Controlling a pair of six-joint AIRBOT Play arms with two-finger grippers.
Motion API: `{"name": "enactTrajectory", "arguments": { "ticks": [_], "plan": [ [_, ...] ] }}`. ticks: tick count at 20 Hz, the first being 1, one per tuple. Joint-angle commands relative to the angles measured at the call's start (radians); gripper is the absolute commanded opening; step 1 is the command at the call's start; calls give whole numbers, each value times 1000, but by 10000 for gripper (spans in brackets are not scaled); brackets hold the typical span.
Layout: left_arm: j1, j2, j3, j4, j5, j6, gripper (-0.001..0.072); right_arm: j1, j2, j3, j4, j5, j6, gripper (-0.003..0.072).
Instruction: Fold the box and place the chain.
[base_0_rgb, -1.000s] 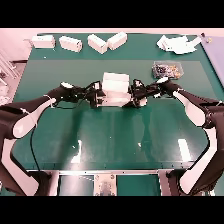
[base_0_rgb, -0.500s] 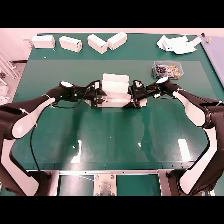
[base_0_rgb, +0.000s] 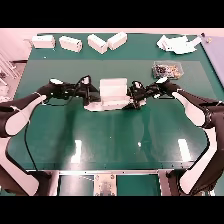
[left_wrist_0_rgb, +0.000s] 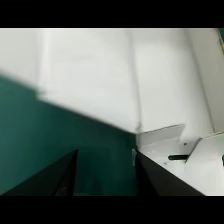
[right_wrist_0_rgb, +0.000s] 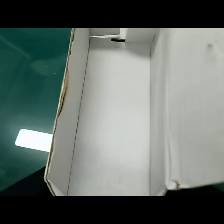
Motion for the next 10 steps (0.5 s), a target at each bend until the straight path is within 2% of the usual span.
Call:
{"name": "enactTrajectory", "arguments": {
  "ticks": [1,6,7,8,10],
  "plan": [
    [50,1,0,6,-59,0,433,-2,0,0,6,-11,4,579],
    [103,6,14,5,-191,4,413,-2,0,0,6,-11,4,579],
    [116,17,14,5,-217,-1,293,-2,0,0,6,-11,4,579],
    [131,28,14,8,-249,-3,46,-2,0,0,7,-11,4,579],
    [160,64,14,26,-291,-42,19,-2,0,0,7,-11,4,579]
  ]
}}
